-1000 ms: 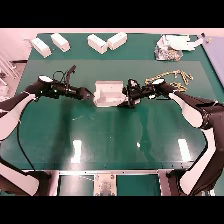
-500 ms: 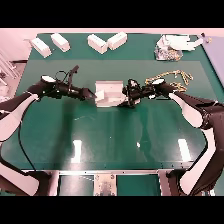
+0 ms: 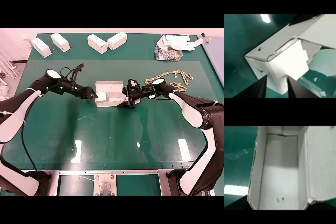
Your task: Fold the box and place the chain.
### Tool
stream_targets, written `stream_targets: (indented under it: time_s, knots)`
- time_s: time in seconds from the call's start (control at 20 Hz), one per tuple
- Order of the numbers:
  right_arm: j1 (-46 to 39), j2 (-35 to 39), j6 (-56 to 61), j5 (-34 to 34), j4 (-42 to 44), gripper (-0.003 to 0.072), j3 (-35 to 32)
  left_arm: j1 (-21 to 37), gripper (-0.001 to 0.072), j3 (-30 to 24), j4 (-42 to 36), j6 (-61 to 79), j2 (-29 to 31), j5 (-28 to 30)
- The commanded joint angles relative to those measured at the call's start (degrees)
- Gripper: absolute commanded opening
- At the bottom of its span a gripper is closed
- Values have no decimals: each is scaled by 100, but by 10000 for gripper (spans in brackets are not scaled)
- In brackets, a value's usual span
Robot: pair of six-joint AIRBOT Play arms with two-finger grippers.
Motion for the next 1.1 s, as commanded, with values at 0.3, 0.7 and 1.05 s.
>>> stream_targets:
  time_s: [0.3,0.7,1.05]
  knots:
    - [2,2,0,0,0,584,2,-428,320,671,1611,-1493,4,-105]
    - [2,2,0,2,2,584,2,-758,320,927,2138,-2240,4,-103]
    - [2,2,0,0,0,584,2,-1034,497,1016,2732,-2828,2,-138]
